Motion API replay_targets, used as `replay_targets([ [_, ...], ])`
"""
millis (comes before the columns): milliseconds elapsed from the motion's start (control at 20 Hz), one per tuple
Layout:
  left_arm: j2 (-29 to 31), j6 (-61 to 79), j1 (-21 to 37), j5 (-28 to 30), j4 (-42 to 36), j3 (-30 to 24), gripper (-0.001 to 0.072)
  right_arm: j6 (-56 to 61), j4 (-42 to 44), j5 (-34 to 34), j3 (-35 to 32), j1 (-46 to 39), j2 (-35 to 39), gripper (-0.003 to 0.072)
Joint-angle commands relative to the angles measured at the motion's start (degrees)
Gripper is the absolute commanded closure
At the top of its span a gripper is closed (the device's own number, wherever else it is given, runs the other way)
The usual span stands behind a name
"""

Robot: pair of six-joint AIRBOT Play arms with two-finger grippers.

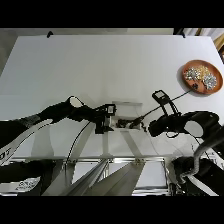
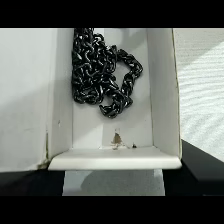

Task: Fold the box and place the chain.

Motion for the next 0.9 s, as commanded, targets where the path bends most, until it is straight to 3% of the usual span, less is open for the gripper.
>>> replay_targets([
  [0,0.04,0.00,0.04,0.02,0.02,0.02,0.0315,-0.04,-0.48,-5.68,-2.29,2.03,-4.22,0.0362],
  [250,0.04,0.00,0.04,0.02,0.02,0.02,0.0315,1.31,-0.55,-8.26,-2.29,5.70,-11.37,0.0386],
  [750,0.04,0.00,0.04,0.02,0.02,0.02,0.0315,4.74,-0.94,-12.96,-2.29,5.68,-13.70,0.0394],
  [800,0.04,0.00,0.04,0.02,0.02,0.02,0.0315,4.74,-0.96,-12.85,-2.29,5.68,-13.92,0.0408],
  [850,0.04,0.00,0.04,0.02,0.02,0.02,0.0315,4.72,-0.96,-12.83,-2.29,5.68,-14.10,0.0520],
])
